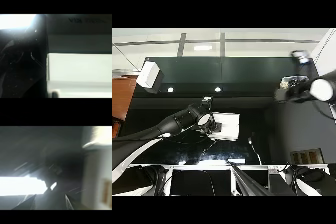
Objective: Fold the box and place the chain.
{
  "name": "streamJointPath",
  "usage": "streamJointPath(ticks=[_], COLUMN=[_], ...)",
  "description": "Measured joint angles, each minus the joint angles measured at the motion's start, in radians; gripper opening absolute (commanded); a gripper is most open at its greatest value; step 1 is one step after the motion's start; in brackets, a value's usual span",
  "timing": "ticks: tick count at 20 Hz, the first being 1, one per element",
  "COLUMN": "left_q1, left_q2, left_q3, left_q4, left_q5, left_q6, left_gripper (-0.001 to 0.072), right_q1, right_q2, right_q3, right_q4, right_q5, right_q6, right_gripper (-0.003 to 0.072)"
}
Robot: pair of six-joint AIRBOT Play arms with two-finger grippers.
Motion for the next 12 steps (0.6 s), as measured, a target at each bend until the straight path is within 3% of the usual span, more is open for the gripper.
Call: streamJointPath(ticks=[3,6,9,12], left_q1=[0.000,0.000,0.000,0.000], left_q2=[0.000,0.000,0.000,0.000], left_q3=[0.000,0.000,0.000,0.000], left_q4=[0.000,0.002,0.007,0.008], left_q5=[0.000,0.001,0.002,0.003], left_q6=[0.000,0.000,0.000,0.000], left_gripper=[0.0027,0.0026,0.0027,0.0027], right_q1=[-0.192,-0.330,-0.397,-0.421], right_q2=[-0.037,-0.153,-0.321,-0.488], right_q3=[-0.038,-0.020,0.071,0.186], right_q4=[-0.020,0.019,0.048,0.076], right_q5=[-0.145,-0.278,-0.365,-0.373], right_q6=[-0.002,-0.003,-0.013,-0.024], right_gripper=[0.0710,0.0709,0.0708,0.0701])
